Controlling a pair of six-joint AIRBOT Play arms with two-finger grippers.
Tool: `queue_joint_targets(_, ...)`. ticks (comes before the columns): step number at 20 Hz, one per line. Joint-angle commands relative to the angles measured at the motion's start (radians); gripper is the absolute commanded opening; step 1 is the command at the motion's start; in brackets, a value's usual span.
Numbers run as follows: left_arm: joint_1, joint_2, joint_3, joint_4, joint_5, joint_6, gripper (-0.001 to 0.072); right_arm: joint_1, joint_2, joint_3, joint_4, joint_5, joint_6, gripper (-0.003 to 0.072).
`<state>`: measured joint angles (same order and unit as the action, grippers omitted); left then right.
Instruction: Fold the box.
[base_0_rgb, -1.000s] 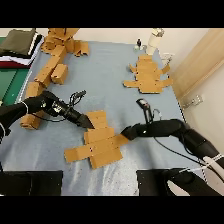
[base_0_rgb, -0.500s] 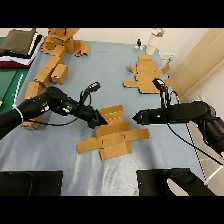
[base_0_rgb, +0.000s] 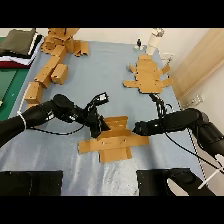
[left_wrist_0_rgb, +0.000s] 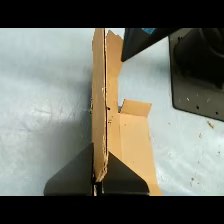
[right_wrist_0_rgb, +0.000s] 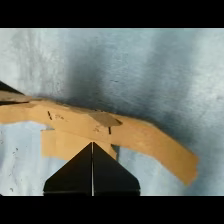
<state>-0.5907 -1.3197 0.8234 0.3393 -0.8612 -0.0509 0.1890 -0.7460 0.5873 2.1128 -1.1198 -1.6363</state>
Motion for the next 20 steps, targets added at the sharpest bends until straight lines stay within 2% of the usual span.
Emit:
queue_joint_targets(1, -0.004, -0.001, -0.033, 0.006, 0.007, 0.037, 0.0009, 0.0, 0.0, -0.042, -0.004, 0.058, 0.017, 0.0003)
queue_joint_targets(12, -0.011, 0.001, -0.059, 0.005, 0.018, 0.063, 0.0009, 0.0, 0.0, -0.042, -0.004, 0.074, 0.017, 0.0003)
queue_joint_targets(15, -0.043, 0.043, -0.071, 0.006, 0.078, 0.082, 0.0009, 0.0, 0.002, -0.042, -0.005, 0.073, 0.017, 0.0003)
queue_joint_targets(18, -0.098, 0.122, -0.122, 0.005, 0.171, 0.117, 0.0008, 0.0, 0.002, -0.042, -0.008, 0.074, 0.017, 0.0003)
queue_joint_targets(20, -0.122, 0.151, -0.161, -0.001, 0.181, 0.137, 0.0009, 0.0, 0.002, -0.042, -0.01, 0.082, 0.017, 0.0003)
